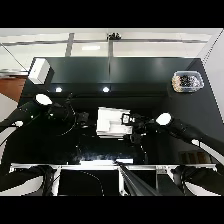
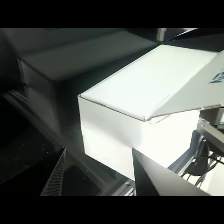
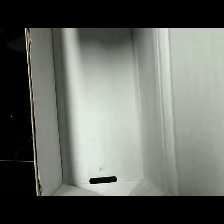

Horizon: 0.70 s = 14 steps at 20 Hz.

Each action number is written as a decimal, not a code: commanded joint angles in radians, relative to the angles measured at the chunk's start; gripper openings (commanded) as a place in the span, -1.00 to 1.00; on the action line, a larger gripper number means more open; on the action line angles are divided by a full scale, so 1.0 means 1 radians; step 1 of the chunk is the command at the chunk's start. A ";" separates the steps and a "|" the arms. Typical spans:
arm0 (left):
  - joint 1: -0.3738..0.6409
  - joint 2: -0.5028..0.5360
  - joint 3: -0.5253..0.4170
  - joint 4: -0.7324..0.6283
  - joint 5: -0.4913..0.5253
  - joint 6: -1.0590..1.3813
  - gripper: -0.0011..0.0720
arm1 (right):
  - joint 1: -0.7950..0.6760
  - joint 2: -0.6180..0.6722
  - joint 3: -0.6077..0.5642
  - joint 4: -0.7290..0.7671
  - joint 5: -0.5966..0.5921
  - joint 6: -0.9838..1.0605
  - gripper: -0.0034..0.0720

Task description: Fold the box and place the chain.

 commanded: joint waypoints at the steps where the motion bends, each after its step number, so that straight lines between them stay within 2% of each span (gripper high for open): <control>1: 0.003 0.000 0.001 0.050 -0.005 -0.001 0.38 | 0.000 0.000 0.000 0.000 -0.002 0.001 0.51; 8: 0.008 0.000 0.001 0.068 -0.010 -0.001 0.38 | 0.000 0.000 0.000 0.000 -0.002 0.001 0.51; 14: 0.063 0.001 0.001 0.055 -0.084 -0.001 0.38 | 0.000 0.000 0.000 0.000 -0.002 0.001 0.51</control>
